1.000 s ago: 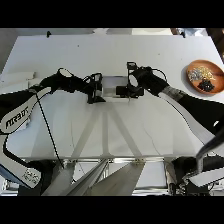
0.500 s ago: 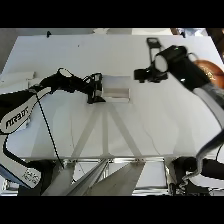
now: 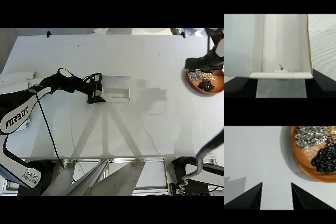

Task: Fold the box and place the chain.

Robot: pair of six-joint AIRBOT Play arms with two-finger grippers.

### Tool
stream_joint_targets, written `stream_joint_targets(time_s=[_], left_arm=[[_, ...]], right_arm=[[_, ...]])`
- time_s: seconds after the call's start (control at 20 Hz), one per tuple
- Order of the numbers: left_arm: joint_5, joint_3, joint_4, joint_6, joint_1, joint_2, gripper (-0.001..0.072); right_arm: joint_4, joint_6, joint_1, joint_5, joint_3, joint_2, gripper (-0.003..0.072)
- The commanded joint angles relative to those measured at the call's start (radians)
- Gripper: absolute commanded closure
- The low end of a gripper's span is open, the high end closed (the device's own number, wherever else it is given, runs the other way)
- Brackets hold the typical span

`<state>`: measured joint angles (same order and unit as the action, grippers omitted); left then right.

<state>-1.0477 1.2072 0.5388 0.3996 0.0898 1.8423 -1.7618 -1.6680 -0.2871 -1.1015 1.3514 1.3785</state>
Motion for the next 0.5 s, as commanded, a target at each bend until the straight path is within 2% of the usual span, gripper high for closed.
stream_joint_targets(time_s=[0.0,0.2,0.45], left_arm=[[0.0,0.001,0.0,0.0,-0.001,0.0,0.0548],[0.0,0.001,0.0,0.0,-0.001,0.0,0.0548],[0.0,0.001,0.0,0.0,-0.001,0.0,0.0548]], right_arm=[[-0.002,0.058,-0.16,0.098,0.0,0.062,0.0278],[-0.002,0.059,-0.269,0.157,0.0,0.201,0.0278],[-0.007,0.058,-0.307,0.232,0.0,0.33,0.0278]])
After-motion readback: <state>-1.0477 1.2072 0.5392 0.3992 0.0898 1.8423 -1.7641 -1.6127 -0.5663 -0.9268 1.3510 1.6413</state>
